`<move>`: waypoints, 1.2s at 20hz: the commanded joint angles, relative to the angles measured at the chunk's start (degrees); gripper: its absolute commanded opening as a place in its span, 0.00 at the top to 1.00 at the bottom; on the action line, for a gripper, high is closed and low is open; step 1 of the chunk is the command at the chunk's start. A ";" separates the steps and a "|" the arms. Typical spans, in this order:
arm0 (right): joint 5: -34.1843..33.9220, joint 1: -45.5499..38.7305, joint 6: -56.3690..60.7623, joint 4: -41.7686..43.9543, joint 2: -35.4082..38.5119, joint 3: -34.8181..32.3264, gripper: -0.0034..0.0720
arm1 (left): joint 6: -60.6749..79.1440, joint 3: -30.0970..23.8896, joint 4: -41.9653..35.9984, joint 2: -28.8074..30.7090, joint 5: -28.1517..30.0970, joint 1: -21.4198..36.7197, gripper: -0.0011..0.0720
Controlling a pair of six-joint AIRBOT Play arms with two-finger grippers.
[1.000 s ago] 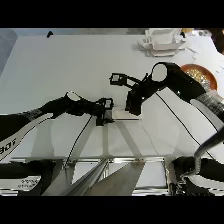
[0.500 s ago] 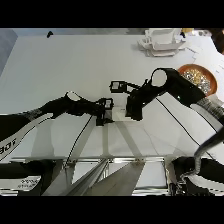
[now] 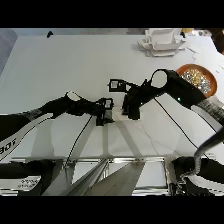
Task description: Fold the box and place the chain.
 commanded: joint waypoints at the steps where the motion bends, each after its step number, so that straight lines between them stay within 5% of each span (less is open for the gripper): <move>1: -1.22 0.15 -0.42 -1.75 -0.07 -0.07 0.54 | 0.02 0.04 0.02 0.02 0.02 0.02 0.97; 12: -2.67 0.15 -0.39 -4.24 -0.07 -0.07 0.75 | 0.02 0.04 0.02 0.02 0.02 0.02 0.97; 14: -2.60 0.22 -0.39 -4.24 -0.02 -0.07 0.88 | 0.02 0.04 0.02 0.02 0.00 0.02 0.97; 24: -4.13 1.33 -0.20 -4.09 -0.02 -2.14 0.92 | 0.02 0.04 0.00 0.02 0.02 0.02 0.97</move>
